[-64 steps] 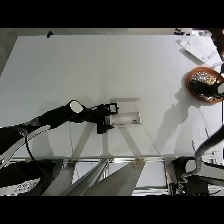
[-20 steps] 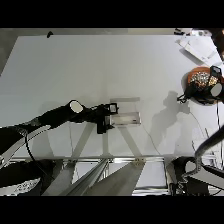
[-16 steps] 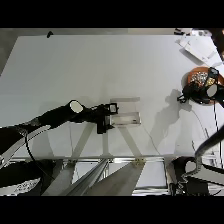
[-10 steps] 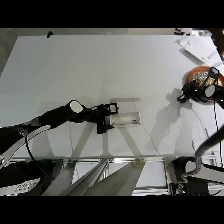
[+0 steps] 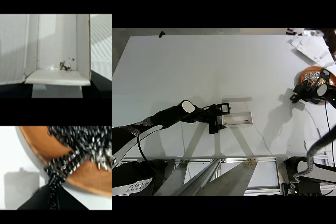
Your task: Fold the box and place the chain.
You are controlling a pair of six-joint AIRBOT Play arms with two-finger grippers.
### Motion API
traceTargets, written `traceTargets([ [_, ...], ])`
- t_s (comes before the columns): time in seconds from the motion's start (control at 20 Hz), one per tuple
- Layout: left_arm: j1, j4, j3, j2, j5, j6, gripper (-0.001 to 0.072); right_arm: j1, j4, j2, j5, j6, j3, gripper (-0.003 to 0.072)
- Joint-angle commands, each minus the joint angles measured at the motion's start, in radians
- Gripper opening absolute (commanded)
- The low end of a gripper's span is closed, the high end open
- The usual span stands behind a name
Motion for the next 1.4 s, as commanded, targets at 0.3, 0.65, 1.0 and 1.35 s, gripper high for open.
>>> traceTargets([
  [0.3,0.000,0.000,0.000,0.001,0.000,0.000,0.0314,0.000,0.042,0.404,0.212,-0.266,0.000,0.0017],
  [0.65,0.000,0.000,0.000,0.001,0.000,0.000,0.0314,0.018,0.449,0.713,0.415,-0.492,0.000,0.0018],
  [1.0,0.000,0.000,0.000,0.001,0.000,0.000,0.0314,0.311,0.506,0.886,0.553,-0.510,0.000,0.0020],
  [1.35,0.000,0.000,0.000,0.001,0.000,0.000,0.0314,0.566,0.534,0.906,0.542,-0.498,0.000,0.0020],
])
